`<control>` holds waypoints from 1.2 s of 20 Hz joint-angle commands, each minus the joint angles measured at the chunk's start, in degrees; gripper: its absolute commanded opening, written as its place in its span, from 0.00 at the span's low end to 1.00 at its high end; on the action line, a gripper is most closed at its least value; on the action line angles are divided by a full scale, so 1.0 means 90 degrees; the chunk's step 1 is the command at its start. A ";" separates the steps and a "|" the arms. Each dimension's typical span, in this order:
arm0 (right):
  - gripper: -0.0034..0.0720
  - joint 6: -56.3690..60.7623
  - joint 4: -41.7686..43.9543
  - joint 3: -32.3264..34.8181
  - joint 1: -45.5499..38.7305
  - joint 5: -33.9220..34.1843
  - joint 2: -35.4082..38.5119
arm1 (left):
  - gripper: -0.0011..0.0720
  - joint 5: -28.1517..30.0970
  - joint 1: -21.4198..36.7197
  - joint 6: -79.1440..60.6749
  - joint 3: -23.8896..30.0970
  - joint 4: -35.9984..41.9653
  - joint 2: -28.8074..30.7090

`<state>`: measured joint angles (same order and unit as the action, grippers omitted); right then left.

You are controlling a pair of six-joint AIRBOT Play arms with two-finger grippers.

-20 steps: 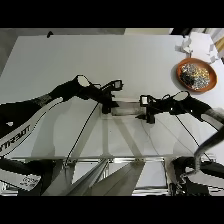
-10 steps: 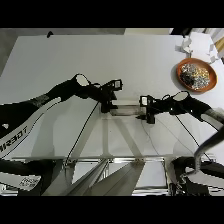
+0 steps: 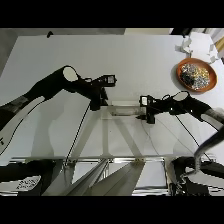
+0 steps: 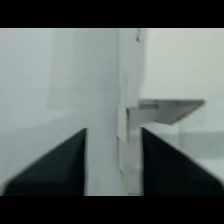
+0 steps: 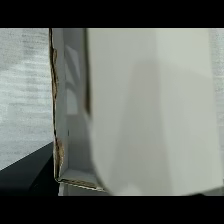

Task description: Fold the box and place the chain.

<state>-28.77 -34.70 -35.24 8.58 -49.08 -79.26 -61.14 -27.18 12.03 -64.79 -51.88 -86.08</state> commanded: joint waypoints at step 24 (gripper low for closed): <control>0.65 0.0005 0.0005 0.0002 0.0002 0.0002 -0.0002 | 0.02 0.3186 -0.1180 0.1664 -0.0002 0.0913 -0.1003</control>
